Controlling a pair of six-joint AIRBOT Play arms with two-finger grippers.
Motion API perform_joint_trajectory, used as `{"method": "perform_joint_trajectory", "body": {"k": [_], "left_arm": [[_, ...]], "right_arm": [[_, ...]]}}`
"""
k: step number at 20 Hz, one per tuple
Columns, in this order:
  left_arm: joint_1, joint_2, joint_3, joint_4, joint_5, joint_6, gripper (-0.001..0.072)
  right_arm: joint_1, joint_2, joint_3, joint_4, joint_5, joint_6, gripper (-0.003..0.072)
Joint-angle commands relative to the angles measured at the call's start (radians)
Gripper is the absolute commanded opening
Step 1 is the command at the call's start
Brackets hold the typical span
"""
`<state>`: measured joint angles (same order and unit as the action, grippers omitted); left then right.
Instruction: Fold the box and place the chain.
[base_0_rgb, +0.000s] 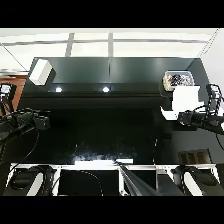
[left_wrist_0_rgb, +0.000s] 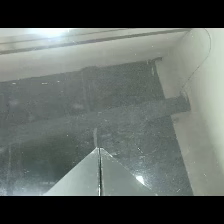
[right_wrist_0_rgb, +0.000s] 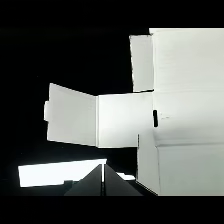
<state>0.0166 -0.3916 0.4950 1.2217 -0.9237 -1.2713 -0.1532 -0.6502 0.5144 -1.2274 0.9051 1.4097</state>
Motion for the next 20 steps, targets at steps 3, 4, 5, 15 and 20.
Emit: {"method": "perform_joint_trajectory", "body": {"k": [3,4,5,15,20], "left_arm": [[0.0,0.001,-0.001,0.0,0.0,0.0,0.0028],[0.0,0.001,-0.001,0.0,0.0,0.0,0.0029],[0.0,0.001,-0.001,0.0,0.0,0.0,0.0028],[0.0,0.001,-0.001,0.0,0.0,0.0,0.0029],[0.0,0.001,-0.001,0.0,0.0,0.0,0.0029]], "right_arm": [[0.0,-0.001,0.0,0.0,0.0,0.0,0.0003],[0.0,-0.001,0.0,0.0,0.0,0.0,0.0003],[0.0,-0.001,0.0,0.0,0.0,0.0,0.0003],[0.0,-0.001,0.0,0.0,0.0,0.0,0.0003],[0.0,-0.001,0.0,0.004,-0.302,0.001,0.0003]]}}
